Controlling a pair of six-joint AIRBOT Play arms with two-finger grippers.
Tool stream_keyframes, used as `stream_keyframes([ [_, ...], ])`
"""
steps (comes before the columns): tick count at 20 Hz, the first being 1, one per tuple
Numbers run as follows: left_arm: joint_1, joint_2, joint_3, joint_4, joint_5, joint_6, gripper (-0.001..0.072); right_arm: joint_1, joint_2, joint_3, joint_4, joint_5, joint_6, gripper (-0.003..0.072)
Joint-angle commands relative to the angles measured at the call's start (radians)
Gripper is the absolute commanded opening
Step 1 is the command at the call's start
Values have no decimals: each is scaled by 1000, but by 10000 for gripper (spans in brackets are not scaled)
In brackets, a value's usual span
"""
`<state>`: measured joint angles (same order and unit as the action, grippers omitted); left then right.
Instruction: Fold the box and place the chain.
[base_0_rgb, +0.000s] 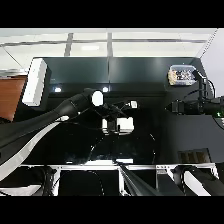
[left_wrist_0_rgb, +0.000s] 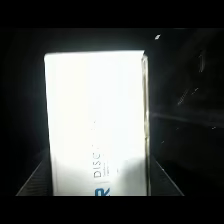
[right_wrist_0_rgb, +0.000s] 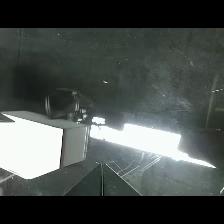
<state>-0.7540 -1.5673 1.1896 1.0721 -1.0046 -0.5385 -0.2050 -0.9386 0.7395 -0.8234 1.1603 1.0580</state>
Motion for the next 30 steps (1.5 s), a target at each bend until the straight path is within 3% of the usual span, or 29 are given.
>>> stream_keyframes([
  [1,-37,0,22,165,10,-179,560,0,1,0,0,1,12,16],
  [2,-36,3,62,189,-40,-255,431,0,1,0,0,4,13,17],
  [4,-4,36,157,225,-150,-379,398,0,1,0,0,14,13,17],
  [8,174,200,232,418,-328,-616,399,0,1,0,0,29,13,17],
  [12,520,388,209,424,-521,-795,398,0,1,0,0,28,12,17],
  [15,799,501,84,461,-512,-956,399,0,1,0,3,24,12,17],
  [19,1081,482,-123,455,-380,-960,399,2,1,0,3,2,12,16],
  [22,1173,420,-130,465,-435,-872,399,1,1,0,2,-6,11,16],
  [24,1217,420,-128,469,-417,-798,400,1,1,0,2,-19,11,17],
  [30,1295,404,-174,418,-195,-628,406,1,1,0,2,-67,11,16],
])
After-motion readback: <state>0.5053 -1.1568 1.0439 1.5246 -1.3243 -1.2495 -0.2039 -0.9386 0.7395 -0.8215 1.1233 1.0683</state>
